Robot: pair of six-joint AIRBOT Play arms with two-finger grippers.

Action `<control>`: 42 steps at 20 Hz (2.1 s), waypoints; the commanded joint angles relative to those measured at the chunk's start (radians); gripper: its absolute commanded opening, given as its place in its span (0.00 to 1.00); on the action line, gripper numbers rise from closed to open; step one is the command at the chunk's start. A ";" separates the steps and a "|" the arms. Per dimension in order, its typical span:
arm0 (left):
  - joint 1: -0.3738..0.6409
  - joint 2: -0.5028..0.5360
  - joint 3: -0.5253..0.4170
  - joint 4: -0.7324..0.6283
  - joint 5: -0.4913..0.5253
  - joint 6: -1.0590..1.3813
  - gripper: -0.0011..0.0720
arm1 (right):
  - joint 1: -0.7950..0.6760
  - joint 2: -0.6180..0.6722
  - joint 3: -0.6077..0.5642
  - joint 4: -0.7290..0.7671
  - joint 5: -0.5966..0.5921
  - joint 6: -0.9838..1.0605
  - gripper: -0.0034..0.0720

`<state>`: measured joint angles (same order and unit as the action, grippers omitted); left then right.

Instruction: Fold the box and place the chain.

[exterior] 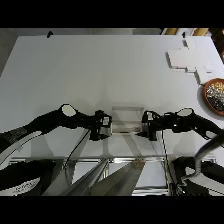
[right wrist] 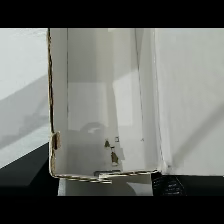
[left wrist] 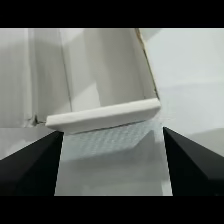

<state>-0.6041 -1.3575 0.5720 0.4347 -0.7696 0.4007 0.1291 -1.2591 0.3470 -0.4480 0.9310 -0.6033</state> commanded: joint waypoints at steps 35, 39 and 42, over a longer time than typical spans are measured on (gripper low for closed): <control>-0.058 -0.068 -0.005 -0.230 0.082 0.075 0.97 | 0.000 0.000 0.001 0.000 0.000 0.000 0.49; -0.058 -0.069 -0.005 -0.244 0.086 0.074 0.97 | 0.000 0.000 0.001 0.000 0.000 0.000 0.49; -0.058 -0.069 -0.005 -0.244 0.086 0.074 0.97 | 0.000 0.000 0.001 0.000 0.000 0.000 0.49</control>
<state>-0.6613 -1.4254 0.5671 0.2016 -0.6888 0.4713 0.1291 -1.2591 0.3470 -0.4465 0.9302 -0.6018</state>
